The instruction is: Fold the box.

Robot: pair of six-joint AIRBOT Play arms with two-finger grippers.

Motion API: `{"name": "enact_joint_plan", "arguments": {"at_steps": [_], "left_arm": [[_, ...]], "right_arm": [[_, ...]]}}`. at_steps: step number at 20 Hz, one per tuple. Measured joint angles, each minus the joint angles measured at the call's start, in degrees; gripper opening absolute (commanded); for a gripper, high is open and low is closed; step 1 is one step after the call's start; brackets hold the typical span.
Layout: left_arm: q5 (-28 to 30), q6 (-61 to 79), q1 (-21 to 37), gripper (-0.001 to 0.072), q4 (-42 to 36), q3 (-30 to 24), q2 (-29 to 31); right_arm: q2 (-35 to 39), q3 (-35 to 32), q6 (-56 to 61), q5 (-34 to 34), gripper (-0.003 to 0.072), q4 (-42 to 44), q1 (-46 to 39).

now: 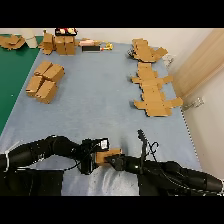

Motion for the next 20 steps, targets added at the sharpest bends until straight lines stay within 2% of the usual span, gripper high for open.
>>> {"name": "enact_joint_plan", "arguments": {"at_steps": [7, 12, 13, 14, 15, 16, 20], "left_arm": [[0.0, 0.0, 0.0, 0.0462, 0.0, 0.0, 0.0], [0.0, 0.0, 0.0, 0.0463, 0.0, 0.0, 0.0], [0.0, 0.0, 0.0, 0.0462, 0.0, 0.0, 0.0], [0.0, 0.0, 0.0, 0.0462, 0.0, 0.0, 0.0], [0.0, -0.02, 0.0, 0.0462, 0.0, 0.0, 0.0], [0.0, -0.02, 0.0, 0.0462, 0.0, 0.0, 0.0], [0.04, 0.0, 0.0, 0.0462, 0.0, 0.0, 0.0]], "right_arm": [[-0.28, 1.07, 0.0, -0.39, 0.0005, -7.72, -10.82], [-2.45, 5.46, -0.04, -2.56, 0.0007, -17.09, -22.12], [-3.87, 7.37, -0.39, -4.44, 0.0008, -19.32, -24.98], [-5.6, 9.55, -1.18, -6.93, 0.0044, -21.49, -27.61], [-7.87, 12.44, -2.69, -10.16, 0.0149, -23.63, -30.32], [-10.21, 15.37, -4.52, -13.51, 0.0185, -25.49, -32.61], [-21.05, 28.72, -12.79, -26.16, 0.0184, -30.4, -39.01]]}}
